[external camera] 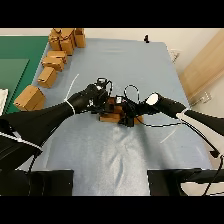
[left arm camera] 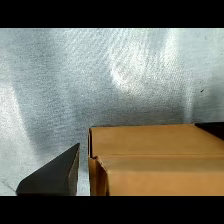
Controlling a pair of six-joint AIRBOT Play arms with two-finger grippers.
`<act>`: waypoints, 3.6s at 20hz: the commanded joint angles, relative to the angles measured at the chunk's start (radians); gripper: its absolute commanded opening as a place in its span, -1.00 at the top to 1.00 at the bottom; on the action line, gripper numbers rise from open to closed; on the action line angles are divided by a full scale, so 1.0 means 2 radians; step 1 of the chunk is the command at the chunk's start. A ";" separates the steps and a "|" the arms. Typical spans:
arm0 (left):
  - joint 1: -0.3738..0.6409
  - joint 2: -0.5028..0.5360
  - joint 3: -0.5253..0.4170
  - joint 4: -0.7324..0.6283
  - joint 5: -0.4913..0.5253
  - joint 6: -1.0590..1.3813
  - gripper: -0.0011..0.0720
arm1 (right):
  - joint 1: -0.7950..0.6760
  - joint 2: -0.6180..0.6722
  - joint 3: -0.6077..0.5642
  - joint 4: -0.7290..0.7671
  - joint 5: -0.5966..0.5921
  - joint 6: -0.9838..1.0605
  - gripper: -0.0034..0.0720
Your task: Fold the box.
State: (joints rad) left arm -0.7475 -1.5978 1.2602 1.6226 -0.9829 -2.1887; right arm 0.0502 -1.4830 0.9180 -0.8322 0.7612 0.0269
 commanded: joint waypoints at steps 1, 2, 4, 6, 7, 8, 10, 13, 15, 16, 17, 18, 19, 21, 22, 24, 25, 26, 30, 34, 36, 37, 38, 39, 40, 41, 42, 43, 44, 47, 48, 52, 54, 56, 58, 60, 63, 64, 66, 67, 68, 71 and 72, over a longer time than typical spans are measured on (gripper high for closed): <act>0.000 -0.002 0.000 -0.006 -0.006 0.000 0.20 | 0.001 0.000 0.000 0.000 0.000 0.000 -0.17; 0.000 -0.002 0.000 -0.006 -0.007 0.000 0.20 | 0.000 0.000 0.000 0.000 0.000 0.000 -0.17; 0.000 -0.002 0.000 -0.005 -0.006 0.001 0.65 | 0.000 0.000 0.000 0.000 0.000 0.000 -0.17; 0.000 -0.002 0.000 -0.010 -0.002 0.010 0.87 | 0.000 0.000 0.000 0.000 0.000 0.000 -0.17; 0.000 -0.002 0.000 -0.015 0.001 0.010 0.87 | 0.000 0.000 0.000 0.000 0.000 0.000 -0.17; 0.000 -0.002 0.000 -0.015 0.004 0.010 0.87 | 0.000 0.000 0.000 0.000 0.000 0.000 -0.17; 0.000 -0.003 0.000 -0.017 0.001 0.012 0.92 | 0.000 0.000 0.000 0.000 0.001 0.000 -0.17; 0.000 -0.005 0.000 -0.022 -0.002 0.011 0.92 | 0.000 0.000 0.000 0.000 0.000 0.000 -0.17; -0.002 -0.005 0.000 -0.033 0.001 0.012 0.92 | 0.000 0.000 0.000 0.000 0.000 0.000 -0.17; -0.004 -0.006 0.000 -0.033 0.005 0.014 0.92 | 0.000 0.000 0.000 0.000 0.001 0.000 -0.17; -0.004 -0.005 0.000 -0.036 0.007 0.014 0.92 | 0.000 0.000 0.000 0.000 0.001 0.000 -0.17; -0.003 -0.005 0.000 -0.036 0.007 0.014 0.92 | 0.000 0.000 0.000 0.000 0.001 0.000 -0.17; -0.003 -0.005 0.000 -0.035 0.006 0.014 0.92 | 0.000 0.000 0.000 0.000 0.001 0.000 -0.17; -0.003 -0.005 0.000 -0.033 0.002 0.013 0.92 | 0.000 0.000 0.000 0.000 0.001 0.000 -0.17; -0.003 -0.005 0.000 -0.034 0.001 0.013 0.92 | 0.000 0.000 0.000 0.000 0.001 0.000 -0.17; -0.003 -0.004 0.000 -0.033 -0.005 0.015 0.80 | 0.000 0.000 0.000 0.000 0.001 0.000 -0.17; -0.003 -0.003 0.000 -0.033 -0.007 0.015 0.23 | 0.000 0.000 0.000 0.000 0.001 0.000 -0.17; -0.003 -0.002 0.000 -0.033 -0.007 0.015 0.03 | 0.000 0.000 0.000 0.000 0.001 0.000 -0.17; -0.003 0.010 0.000 -0.027 -0.001 0.014 0.04 | 0.000 0.000 0.000 0.000 0.000 0.000 -0.17; -0.002 0.021 0.000 -0.004 -0.020 0.013 0.02 | 0.000 0.000 0.000 0.000 0.000 0.000 -0.17; -0.002 0.036 0.000 0.013 -0.040 0.019 -0.04 | 0.000 0.000 0.000 0.000 0.000 0.000 -0.17; -0.002 0.048 0.000 0.014 -0.046 0.034 -0.04 | 0.000 0.000 0.000 0.000 0.000 0.000 -0.17; -0.002 0.062 0.000 0.013 -0.047 0.050 -0.04 | 0.000 0.000 0.000 0.000 0.000 0.000 -0.17; -0.002 0.079 0.000 0.007 -0.047 0.075 -0.04 | 0.000 0.000 0.000 0.000 0.000 0.000 -0.17; -0.002 0.096 0.000 0.004 -0.049 0.095 -0.04 | 0.000 0.000 0.000 0.000 0.000 0.000 -0.17; -0.002 0.115 0.000 0.004 -0.054 0.122 -0.04 | 0.000 0.000 0.000 0.000 0.000 0.000 -0.17; -0.002 0.133 0.000 0.003 -0.061 0.150 -0.04 | 0.000 0.000 0.000 0.000 0.000 0.000 -0.17; -0.002 0.152 0.000 0.000 -0.073 0.189 -0.04 | 0.000 0.000 0.000 0.000 0.000 0.000 -0.17; 0.002 0.170 -0.004 -0.010 -0.084 0.230 -0.14 | 0.000 0.000 0.000 0.000 0.001 0.000 -0.17; 0.052 0.221 -0.030 -0.127 -0.102 0.393 -0.46 | 0.000 0.000 0.000 0.000 0.001 0.000 -0.17; 0.084 0.238 -0.045 -0.192 -0.103 0.470 -0.46 | 0.000 0.000 0.000 0.000 0.001 0.000 -0.17; 0.249 0.268 -0.136 -0.512 -0.143 0.886 -0.46 | 0.000 0.000 0.000 0.000 0.001 0.000 -0.17; 0.335 0.233 -0.156 -0.551 -0.187 0.968 -0.46 | 0.000 0.000 0.000 0.000 0.001 0.000 -0.17; 0.396 0.168 -0.156 -0.532 -0.221 1.048 -0.46 | 0.000 0.000 0.000 0.000 0.001 0.000 -0.17; 0.422 0.119 -0.155 -0.531 -0.221 1.174 -0.47 | 0.000 0.000 0.000 0.000 0.001 0.000 -0.17; 0.417 0.097 -0.152 -0.537 -0.195 1.289 -0.55 | 0.000 0.000 0.000 0.000 0.001 0.000 -0.17; 0.374 0.084 -0.150 -0.546 -0.099 1.332 -0.91 | 0.000 0.000 0.000 0.000 0.001 0.000 -0.17; 0.355 0.079 -0.149 -0.546 -0.085 1.340 -0.91 | 0.000 0.000 0.000 0.000 0.001 0.000 -0.17; 0.318 0.060 -0.137 -0.533 -0.069 1.339 -0.91 | 0.001 0.000 0.000 0.000 0.002 0.000 -0.17; 0.303 0.044 -0.127 -0.525 -0.070 1.339 -0.91 | 0.001 0.000 0.000 0.000 0.003 0.000 -0.17; 0.290 0.027 -0.117 -0.519 -0.077 1.339 -0.91 | 0.001 0.000 0.000 0.000 0.003 0.000 -0.17; 0.272 -0.014 -0.085 -0.524 -0.089 1.337 -0.91 | 0.001 0.000 0.000 0.000 0.003 0.000 -0.17; 0.270 -0.024 -0.076 -0.525 -0.095 1.335 -0.91 | 0.001 0.000 0.000 0.000 0.003 0.000 -0.17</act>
State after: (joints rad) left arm -0.1715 -1.5806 1.0595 0.5709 -1.1610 0.4667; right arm 0.0502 -1.4830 0.9180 -0.8330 0.7662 0.0265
